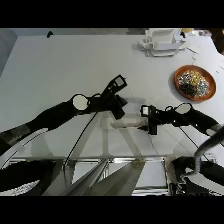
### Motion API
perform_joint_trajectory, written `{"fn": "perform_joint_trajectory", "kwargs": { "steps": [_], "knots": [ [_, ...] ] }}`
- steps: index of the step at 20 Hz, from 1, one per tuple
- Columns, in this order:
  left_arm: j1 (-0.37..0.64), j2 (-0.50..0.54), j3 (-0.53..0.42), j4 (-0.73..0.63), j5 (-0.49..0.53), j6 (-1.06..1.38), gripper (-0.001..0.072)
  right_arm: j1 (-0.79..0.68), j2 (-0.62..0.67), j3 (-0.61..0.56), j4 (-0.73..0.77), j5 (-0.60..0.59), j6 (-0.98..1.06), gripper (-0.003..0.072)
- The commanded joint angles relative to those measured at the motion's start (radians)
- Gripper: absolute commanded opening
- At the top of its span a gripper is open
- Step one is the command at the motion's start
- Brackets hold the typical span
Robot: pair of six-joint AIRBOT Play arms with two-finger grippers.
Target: Fold the box and place the chain.
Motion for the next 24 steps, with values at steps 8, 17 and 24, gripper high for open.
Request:
{"fn": "perform_joint_trajectory", "kwargs": {
  "steps": [8, 17, 24],
  "knots": [
    [0.043, -0.106, 0.001, -0.014, -0.072, 0.002, 0.0005, 0.000, 0.001, 0.000, 0.000, 0.000, 0.000, 0.0310],
    [0.044, -0.098, 0.001, -0.007, -0.119, 0.005, 0.0008, 0.000, 0.001, 0.000, 0.000, 0.000, 0.000, 0.0310],
    [0.045, 0.163, 0.001, 0.439, -0.293, -0.146, 0.0008, 0.000, 0.001, 0.000, 0.000, 0.000, 0.000, 0.0310]
  ]
}}
